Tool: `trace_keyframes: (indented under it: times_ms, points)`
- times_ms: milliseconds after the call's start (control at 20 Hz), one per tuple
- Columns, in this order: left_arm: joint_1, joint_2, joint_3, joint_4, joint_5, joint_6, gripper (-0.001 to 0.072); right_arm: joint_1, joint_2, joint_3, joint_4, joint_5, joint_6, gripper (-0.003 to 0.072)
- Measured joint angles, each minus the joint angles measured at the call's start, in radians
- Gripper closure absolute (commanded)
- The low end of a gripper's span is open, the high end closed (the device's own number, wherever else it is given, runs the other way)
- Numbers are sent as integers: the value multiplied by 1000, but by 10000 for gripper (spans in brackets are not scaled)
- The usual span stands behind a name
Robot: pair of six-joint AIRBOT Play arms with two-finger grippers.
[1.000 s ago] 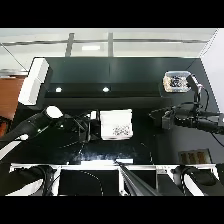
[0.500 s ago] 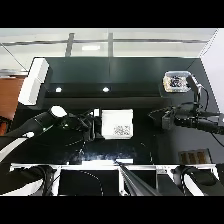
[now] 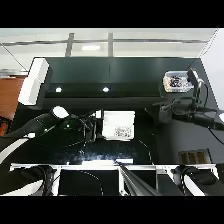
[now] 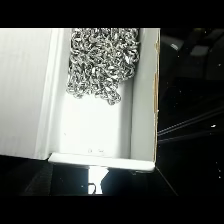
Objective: Fold the box and place the chain.
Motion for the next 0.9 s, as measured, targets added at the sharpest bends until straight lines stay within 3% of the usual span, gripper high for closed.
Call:
trace_keyframes:
  times_ms: [300,500,700,900]
  points:
    - [-4,0,0,8,0,4,313,95,-370,228,-40,-78,25,24]
    - [-4,0,0,11,1,4,313,140,-529,288,-57,135,-155,24]
    - [-4,0,0,11,2,4,313,151,-571,306,-61,359,-289,24]
    - [-4,0,0,11,3,4,313,203,-583,310,-106,399,-365,24]
